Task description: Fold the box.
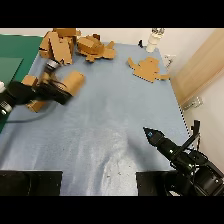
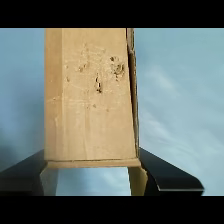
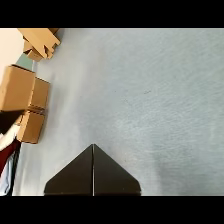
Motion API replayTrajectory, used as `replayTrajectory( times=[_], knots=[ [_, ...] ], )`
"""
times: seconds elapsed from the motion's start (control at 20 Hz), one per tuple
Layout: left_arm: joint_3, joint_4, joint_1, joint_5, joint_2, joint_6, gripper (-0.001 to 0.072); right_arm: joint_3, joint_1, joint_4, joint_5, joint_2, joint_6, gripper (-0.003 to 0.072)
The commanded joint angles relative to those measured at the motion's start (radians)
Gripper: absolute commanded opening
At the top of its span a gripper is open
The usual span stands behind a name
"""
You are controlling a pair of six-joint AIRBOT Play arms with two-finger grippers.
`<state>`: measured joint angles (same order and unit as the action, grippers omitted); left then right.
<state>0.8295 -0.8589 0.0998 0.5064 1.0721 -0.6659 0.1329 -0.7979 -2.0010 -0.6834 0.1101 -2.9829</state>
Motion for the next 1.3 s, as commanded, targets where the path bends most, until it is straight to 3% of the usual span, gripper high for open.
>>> replayTrajectory(
  times=[0.0,0.2,0.5,0.55,0.6,0.9,1.25],
  knots=[
    [0.14,-0.167,-0.262,0.049,0.057,-0.163,0.0444,0.001,0.001,0.0,-0.02,0.002,0.018,0.0005],
    [0.204,-0.168,-0.427,0.154,0.108,-0.172,0.0443,0.001,0.001,0.0,-0.03,0.002,0.017,0.0005],
    [0.204,-0.175,-0.436,0.187,0.117,-0.161,0.0444,0.001,0.001,-0.002,-0.03,0.002,0.017,0.0005],
    [0.204,-0.176,-0.436,0.203,0.119,-0.16,0.0468,0.001,0.001,-0.002,-0.03,0.002,0.017,0.0005],
    [0.204,-0.176,-0.436,0.222,0.119,-0.161,0.0692,0.001,0.001,-0.002,-0.03,0.002,0.017,0.0005],
    [0.225,-0.175,-0.438,0.272,0.118,-0.199,0.0701,0.001,0.001,0.0,-0.03,0.002,0.016,0.0005],
    [0.407,-0.163,-0.446,0.429,0.052,-0.252,0.07,0.001,0.0,0.011,-0.003,0.002,0.029,0.0006]
  ],
)
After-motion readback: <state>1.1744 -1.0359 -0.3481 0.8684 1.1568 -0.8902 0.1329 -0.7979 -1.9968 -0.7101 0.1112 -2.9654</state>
